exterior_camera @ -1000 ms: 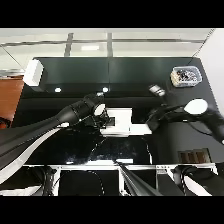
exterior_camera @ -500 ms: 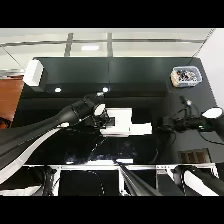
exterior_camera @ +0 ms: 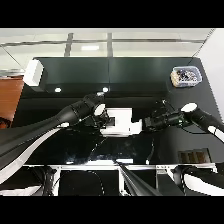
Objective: Fold the box and place the chain.
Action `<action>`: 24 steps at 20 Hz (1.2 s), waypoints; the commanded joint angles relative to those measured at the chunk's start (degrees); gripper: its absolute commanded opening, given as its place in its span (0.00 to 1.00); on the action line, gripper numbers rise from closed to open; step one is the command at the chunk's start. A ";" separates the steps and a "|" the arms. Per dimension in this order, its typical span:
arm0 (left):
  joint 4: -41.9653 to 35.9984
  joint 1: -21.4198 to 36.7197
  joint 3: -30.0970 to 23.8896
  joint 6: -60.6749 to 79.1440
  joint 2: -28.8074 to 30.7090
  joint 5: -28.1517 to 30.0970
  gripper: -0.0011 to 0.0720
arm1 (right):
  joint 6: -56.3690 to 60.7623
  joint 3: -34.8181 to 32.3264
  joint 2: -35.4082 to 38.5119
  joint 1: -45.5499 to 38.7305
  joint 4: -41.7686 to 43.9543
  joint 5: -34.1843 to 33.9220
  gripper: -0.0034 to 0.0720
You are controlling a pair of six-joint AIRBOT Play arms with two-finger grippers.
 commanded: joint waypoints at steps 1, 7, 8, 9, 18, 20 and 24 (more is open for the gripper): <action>0.02 0.02 -0.02 0.00 -0.04 -0.26 0.05 | 0.02 3.63 -0.55 0.98 -2.08 5.25 0.87; 0.02 0.02 -0.02 0.00 -0.04 -0.26 0.05 | 0.11 4.31 -0.55 1.88 -0.42 4.59 0.83; 0.02 0.02 -0.02 0.00 -0.04 -0.26 0.05 | 0.31 4.33 -0.55 2.40 0.39 4.35 0.83; 0.02 0.02 -0.02 0.00 -0.04 -0.26 0.05 | 0.63 4.55 -0.55 3.26 0.81 3.96 0.83; -0.09 0.02 -0.02 0.00 -0.04 -0.22 0.05 | 27.30 15.82 -0.37 16.50 -16.41 -0.66 0.59; -0.09 0.02 -0.02 0.00 -0.04 -0.24 0.05 | 33.73 17.31 -0.39 19.76 -21.16 -2.32 0.58; -0.09 0.02 -0.02 0.00 -0.04 -0.22 0.05 | 44.54 19.10 -0.39 25.66 -27.76 -5.62 0.58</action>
